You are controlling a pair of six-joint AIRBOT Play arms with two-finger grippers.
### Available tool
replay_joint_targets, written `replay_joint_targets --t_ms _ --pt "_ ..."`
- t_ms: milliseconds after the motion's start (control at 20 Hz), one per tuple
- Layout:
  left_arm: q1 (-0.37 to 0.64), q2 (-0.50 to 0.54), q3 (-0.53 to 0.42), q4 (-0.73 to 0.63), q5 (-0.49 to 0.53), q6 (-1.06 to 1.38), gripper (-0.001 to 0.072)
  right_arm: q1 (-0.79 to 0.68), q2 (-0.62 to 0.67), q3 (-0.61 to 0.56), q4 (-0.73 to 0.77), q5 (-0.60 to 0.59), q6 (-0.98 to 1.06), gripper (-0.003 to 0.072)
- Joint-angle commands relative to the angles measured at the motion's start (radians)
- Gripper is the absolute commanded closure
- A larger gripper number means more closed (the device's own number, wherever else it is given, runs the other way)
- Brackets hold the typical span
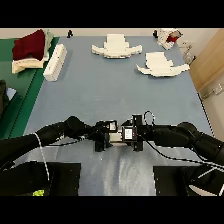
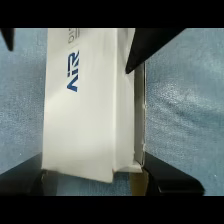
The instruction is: Fold the box.
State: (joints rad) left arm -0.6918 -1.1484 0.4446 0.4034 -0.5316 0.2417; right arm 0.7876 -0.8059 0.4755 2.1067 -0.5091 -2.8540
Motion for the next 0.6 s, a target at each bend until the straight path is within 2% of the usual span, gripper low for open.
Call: replay_joint_targets --t_ms 0,50,200,250,550 --pt "0.0 0.0 0.0 0.001 -0.001 0.001 0.0241 0.0 0.001 0.001 0.003 -0.002 0.001 0.0257" --pt "0.0 0.0 0.0 0.001 -0.001 0.001 0.0241 0.0 -0.001 0.001 0.003 -0.016 0.006 0.0313" --pt "0.0 0.0 0.0 0.001 -0.001 0.001 0.0242 0.0 -0.028 0.0 0.023 -0.057 0.019 0.0336" --pt "0.0 0.0 0.0 0.001 -0.001 0.001 0.0241 0.0 -0.035 0.0 0.035 -0.072 0.019 0.0423" --pt "0.0 0.0 0.0 0.001 -0.001 0.001 0.0241 0.0 -0.037 -0.001 0.056 -0.114 0.019 0.0423"
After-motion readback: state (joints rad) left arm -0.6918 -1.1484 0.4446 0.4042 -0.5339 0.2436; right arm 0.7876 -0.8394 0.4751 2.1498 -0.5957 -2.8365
